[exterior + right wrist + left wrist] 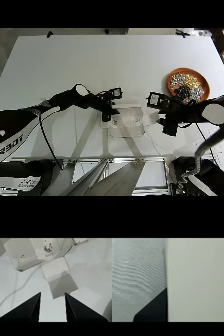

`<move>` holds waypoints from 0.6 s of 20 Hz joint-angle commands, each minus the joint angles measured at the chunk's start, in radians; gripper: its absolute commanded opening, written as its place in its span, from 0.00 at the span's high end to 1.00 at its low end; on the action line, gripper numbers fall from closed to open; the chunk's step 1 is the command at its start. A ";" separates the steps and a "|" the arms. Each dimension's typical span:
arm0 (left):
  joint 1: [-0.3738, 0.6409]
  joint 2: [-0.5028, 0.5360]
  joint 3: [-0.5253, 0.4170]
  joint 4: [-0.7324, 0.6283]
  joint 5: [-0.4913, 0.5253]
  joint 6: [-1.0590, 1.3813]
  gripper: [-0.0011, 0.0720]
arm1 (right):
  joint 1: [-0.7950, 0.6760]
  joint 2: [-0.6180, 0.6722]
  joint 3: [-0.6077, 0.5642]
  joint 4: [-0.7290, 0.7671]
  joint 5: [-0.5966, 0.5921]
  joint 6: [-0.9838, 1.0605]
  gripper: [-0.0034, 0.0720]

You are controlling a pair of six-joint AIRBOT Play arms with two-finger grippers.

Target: Fold the box and place the chain.

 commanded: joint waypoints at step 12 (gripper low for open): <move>-0.001 -0.001 0.034 0.054 0.019 0.002 0.98 | 0.000 -0.031 0.000 0.005 0.006 -0.013 0.51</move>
